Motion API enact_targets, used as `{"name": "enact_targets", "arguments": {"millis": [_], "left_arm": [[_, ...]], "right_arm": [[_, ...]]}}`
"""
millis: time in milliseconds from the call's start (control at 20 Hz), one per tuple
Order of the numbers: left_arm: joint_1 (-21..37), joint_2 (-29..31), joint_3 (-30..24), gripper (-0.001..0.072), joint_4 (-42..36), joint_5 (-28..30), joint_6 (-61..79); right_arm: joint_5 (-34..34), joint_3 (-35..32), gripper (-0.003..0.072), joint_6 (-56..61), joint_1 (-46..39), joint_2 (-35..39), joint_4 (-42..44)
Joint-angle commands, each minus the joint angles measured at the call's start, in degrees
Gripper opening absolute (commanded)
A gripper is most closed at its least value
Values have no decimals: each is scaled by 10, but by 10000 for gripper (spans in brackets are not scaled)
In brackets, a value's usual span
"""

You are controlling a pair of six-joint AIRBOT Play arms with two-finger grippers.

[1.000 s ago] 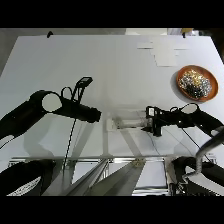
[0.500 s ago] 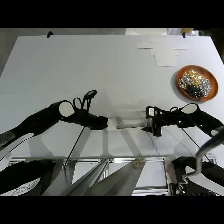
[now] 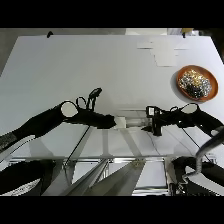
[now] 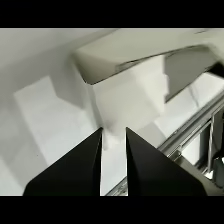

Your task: Fold the box and place the chain.

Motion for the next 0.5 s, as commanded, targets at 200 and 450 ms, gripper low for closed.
{"name": "enact_targets", "arguments": {"millis": [200,450], "left_arm": [[-5,23,7,215,0,6,4],[5,49,7,302,47,-19,-1]], "right_arm": [[0,0,416,-2,0,0,-5],[0,0,416,-2,0,0,-5]]}}
